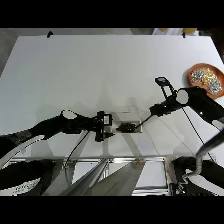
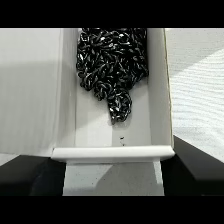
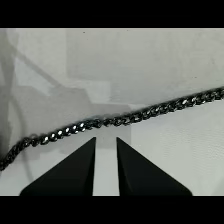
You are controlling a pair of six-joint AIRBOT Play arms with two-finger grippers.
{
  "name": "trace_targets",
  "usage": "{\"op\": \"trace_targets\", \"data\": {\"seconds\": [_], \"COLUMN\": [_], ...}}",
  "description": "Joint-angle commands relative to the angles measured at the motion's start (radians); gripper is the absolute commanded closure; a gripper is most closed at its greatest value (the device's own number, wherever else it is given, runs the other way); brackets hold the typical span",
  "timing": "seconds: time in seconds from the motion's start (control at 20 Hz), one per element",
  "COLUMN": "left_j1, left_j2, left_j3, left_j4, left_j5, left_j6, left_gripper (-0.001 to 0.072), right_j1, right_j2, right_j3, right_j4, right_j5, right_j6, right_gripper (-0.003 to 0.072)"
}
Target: Fold the box and place the chain.
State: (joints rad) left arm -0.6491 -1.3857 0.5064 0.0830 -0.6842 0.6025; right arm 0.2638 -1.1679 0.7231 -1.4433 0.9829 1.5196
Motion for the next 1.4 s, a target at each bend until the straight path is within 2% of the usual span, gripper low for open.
{"op": "trace_targets", "data": {"seconds": [0.0, 0.05, 0.15, 0.2, 0.6, 0.7, 0.9, 1.1, 1.35], "left_j1": [0.0, 0.0, 0.0, 0.0, 0.0, 0.0, 0.0, 0.0, 0.0], "left_j2": [0.0, 0.0, 0.0, 0.0, 0.0, 0.0, 0.0, 0.0, 0.0], "left_j3": [0.0, 0.0, 0.0, 0.0, 0.0, 0.0, 0.0, 0.0, 0.0], "left_j4": [0.0, 0.0, 0.0, 0.0, 0.0, 0.0, 0.0, 0.0, 0.0], "left_j5": [0.0, 0.0, 0.0, 0.0, 0.0, 0.0, 0.0, 0.0, 0.0], "left_j6": [0.0, 0.0, 0.0, 0.0, 0.0, 0.0, 0.0, 0.0, 0.0], "left_gripper": [0.0438, 0.0438, 0.0438, 0.0438, 0.0438, 0.0438, 0.0438, 0.0438, 0.0438], "right_j1": [0.009, 0.009, 0.009, 0.009, 0.009, 0.009, 0.009, 0.009, 0.009], "right_j2": [-0.007, -0.014, -0.034, -0.04, -0.045, -0.045, -0.045, -0.045, -0.049], "right_j3": [0.0, -0.001, -0.007, -0.012, -0.04, -0.041, -0.043, -0.043, -0.043], "right_j4": [0.0, 0.0, 0.0, 0.0, 0.007, 0.005, 0.003, 0.003, 0.003], "right_j5": [0.011, 0.014, 0.002, -0.011, -0.087, -0.087, -0.091, -0.09, -0.081], "right_j6": [0.003, 0.003, 0.003, 0.003, 0.029, 0.058, 0.076, 0.078, 0.082], "right_gripper": [0.0483, 0.0481, 0.0351, 0.0348, 0.0353, 0.0414, 0.0423, 0.0464, 0.0464]}}
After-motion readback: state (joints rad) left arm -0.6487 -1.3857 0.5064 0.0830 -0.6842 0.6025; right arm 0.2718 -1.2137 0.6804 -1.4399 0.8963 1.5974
